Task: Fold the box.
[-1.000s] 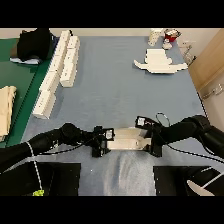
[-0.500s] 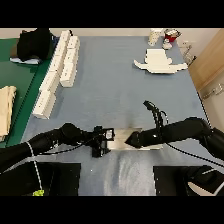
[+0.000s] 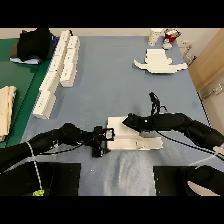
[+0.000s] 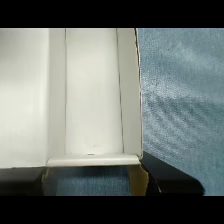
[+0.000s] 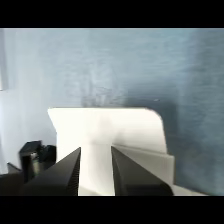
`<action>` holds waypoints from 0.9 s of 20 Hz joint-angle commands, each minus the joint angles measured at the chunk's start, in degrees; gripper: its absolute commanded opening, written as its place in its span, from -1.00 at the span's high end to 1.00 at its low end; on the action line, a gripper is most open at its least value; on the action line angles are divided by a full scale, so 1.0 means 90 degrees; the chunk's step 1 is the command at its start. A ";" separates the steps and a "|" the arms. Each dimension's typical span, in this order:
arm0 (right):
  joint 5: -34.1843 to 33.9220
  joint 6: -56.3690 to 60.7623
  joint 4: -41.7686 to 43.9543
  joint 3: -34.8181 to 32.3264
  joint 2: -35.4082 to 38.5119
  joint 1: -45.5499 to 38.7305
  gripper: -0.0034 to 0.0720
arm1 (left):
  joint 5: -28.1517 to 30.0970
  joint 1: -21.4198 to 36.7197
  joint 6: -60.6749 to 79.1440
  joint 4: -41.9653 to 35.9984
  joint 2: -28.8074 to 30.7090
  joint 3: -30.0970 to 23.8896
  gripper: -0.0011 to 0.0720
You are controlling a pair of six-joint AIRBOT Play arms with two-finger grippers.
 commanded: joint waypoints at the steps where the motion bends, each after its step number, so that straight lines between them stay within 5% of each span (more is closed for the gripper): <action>1: -0.0046 0.0010 -0.0129 0.0002 -0.0595 -0.0034 0.15 | 0.0002 0.0000 0.0002 0.0002 -0.0005 0.0007 -0.27; 13: -0.0437 -0.0282 -0.0556 0.0012 -0.0631 -0.0039 0.15 | 0.0002 0.0000 0.0005 0.0002 -0.0005 0.0007 -0.27; 18: -0.0636 -0.0724 -0.1639 0.0408 0.0221 -0.0039 0.15 | 0.0002 0.0000 0.0002 0.0000 -0.0005 0.0007 -0.27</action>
